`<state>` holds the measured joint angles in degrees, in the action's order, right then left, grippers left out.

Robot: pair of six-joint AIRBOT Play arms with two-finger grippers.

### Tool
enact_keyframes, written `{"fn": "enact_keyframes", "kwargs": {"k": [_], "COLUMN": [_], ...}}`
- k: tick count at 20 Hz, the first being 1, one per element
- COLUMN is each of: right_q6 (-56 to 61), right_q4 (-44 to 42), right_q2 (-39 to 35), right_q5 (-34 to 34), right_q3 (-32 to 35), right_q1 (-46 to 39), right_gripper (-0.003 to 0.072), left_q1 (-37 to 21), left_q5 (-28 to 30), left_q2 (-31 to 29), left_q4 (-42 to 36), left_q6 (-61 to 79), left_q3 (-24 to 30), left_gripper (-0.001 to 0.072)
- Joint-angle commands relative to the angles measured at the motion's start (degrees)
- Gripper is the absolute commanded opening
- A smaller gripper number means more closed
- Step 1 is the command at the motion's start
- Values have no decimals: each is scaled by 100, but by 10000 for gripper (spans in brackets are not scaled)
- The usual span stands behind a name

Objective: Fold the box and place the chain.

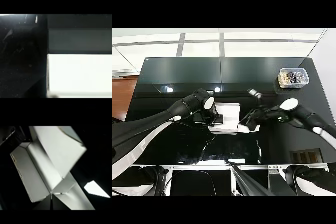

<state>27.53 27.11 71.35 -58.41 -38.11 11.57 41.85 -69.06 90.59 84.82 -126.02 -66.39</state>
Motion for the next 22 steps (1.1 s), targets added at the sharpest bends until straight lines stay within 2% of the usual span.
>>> {"fn": "enact_keyframes", "kwargs": {"k": [1, 4, 6, 8, 11, 14, 16, 18, 19, 21, 22], "right_q6": [1784, 3128, 3331, 3331, 3263, 2983, 2964, 2793, 2715, 2669, 2651], "right_q4": [332, 361, 361, 365, 116, -350, -352, -350, -341, -332, -330], "right_q2": [-345, -323, -188, 96, 595, 702, 702, 702, 699, 699, 699], "right_q5": [-1064, -109, -26, -195, -385, 188, 350, 11, -184, -509, -632], "right_q3": [-50, 409, 710, 872, 898, 857, 728, 496, 358, 90, -33], "right_q1": [-1554, -2804, -3010, -2741, -1768, -763, -424, -369, -372, -369, -369], "right_gripper": [15, 15, 16, 16, 16, 16, 17, 18, 42, 616, 626], "left_q1": [0, 0, 0, 0, 0, 0, 0, 0, 0, 0, 0], "left_q5": [0, 0, -2, 0, -13, -9, -15, -46, -48, -44, -39], "left_q2": [-2, -2, -2, -2, -2, -2, -2, -2, -2, -2, -2], "left_q4": [-4, -24, -24, -24, -24, -22, -24, -24, -24, -24, -24], "left_q6": [0, 0, 0, 0, 0, 0, 0, 0, 0, 0, 0], "left_q3": [0, 0, 0, 0, 0, 0, 0, 0, 0, 0, 0], "left_gripper": [25, 25, 25, 25, 25, 25, 25, 25, 25, 25, 25]}}
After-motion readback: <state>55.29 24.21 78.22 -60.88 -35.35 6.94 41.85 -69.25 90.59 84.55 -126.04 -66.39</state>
